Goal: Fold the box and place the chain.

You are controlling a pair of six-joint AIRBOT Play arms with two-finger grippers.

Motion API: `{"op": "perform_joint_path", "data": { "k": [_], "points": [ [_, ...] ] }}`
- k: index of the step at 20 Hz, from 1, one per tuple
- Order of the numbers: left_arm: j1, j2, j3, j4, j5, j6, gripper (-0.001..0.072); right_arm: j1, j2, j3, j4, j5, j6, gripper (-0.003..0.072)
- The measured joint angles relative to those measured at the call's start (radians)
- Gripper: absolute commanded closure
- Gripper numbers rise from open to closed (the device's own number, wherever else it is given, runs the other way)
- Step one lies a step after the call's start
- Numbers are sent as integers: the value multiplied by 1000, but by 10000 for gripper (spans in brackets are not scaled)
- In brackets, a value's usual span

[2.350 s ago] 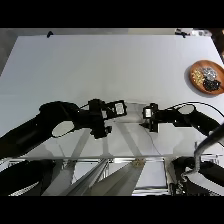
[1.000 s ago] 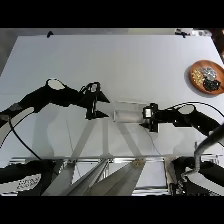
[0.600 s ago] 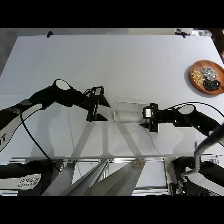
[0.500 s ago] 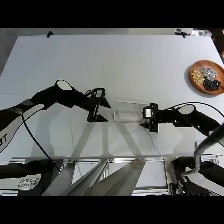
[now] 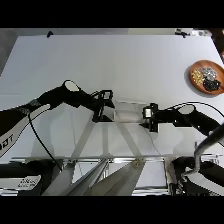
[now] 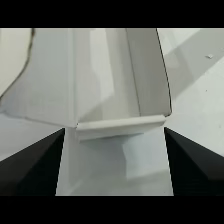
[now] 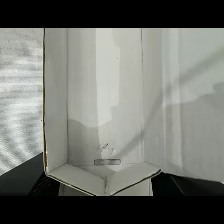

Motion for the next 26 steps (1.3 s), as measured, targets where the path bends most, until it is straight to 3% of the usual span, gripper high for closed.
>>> {"op": "perform_joint_path", "data": {
  "k": [15, 16, 17, 26],
  "points": [
    [-56, -51, 8, 16, 53, -71, 14, 0, 0, 0, 0, 1, 0, 225],
    [-57, -54, 8, 18, 60, -85, 25, 0, 0, 0, 0, 1, 0, 225],
    [-58, -56, 8, 20, 66, -95, 95, 0, 0, 0, 0, 1, 1, 225],
    [-94, -61, 8, 24, 120, -150, 150, 0, 0, 0, 0, 2, 3, 225]
  ]
}}
